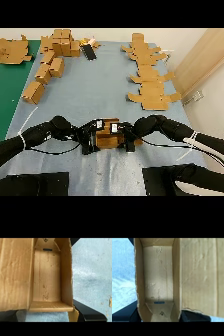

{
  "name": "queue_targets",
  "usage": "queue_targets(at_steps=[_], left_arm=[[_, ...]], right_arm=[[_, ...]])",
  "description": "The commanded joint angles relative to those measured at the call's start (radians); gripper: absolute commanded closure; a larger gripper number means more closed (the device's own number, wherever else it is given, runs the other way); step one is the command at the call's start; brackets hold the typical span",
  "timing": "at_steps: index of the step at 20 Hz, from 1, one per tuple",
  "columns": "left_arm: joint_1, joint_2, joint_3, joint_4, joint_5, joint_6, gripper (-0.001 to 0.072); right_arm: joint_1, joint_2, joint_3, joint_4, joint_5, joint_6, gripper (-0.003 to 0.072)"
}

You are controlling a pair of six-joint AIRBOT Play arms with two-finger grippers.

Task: Fold the box.

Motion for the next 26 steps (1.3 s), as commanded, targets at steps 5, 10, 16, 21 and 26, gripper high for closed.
queue_targets(at_steps=[5, 10, 16, 21, 26], left_arm=[[0.001, 0.0, 0.0, 0.031, 0.001, -0.008, 0.0272], [0.001, 0.0, 0.0, 0.03, 0.003, -0.005, 0.0283], [0.001, 0.0, 0.0, 0.029, 0.002, -0.005, 0.0282], [0.001, 0.0, 0.0, 0.029, 0.002, -0.005, 0.0282], [0.001, 0.0, 0.0, 0.029, 0.002, -0.005, 0.0282]], right_arm=[[0.0, 0.001, 0.001, -0.003, 0.003, 0.001, 0.0182], [0.0, 0.001, 0.001, -0.003, 0.002, 0.0, 0.0182], [0.0, 0.001, 0.001, -0.003, 0.002, 0.001, 0.0182], [0.0, 0.001, 0.001, -0.003, 0.002, 0.0, 0.0182], [0.0, 0.001, 0.001, -0.004, -0.004, 0.0, 0.0182]])
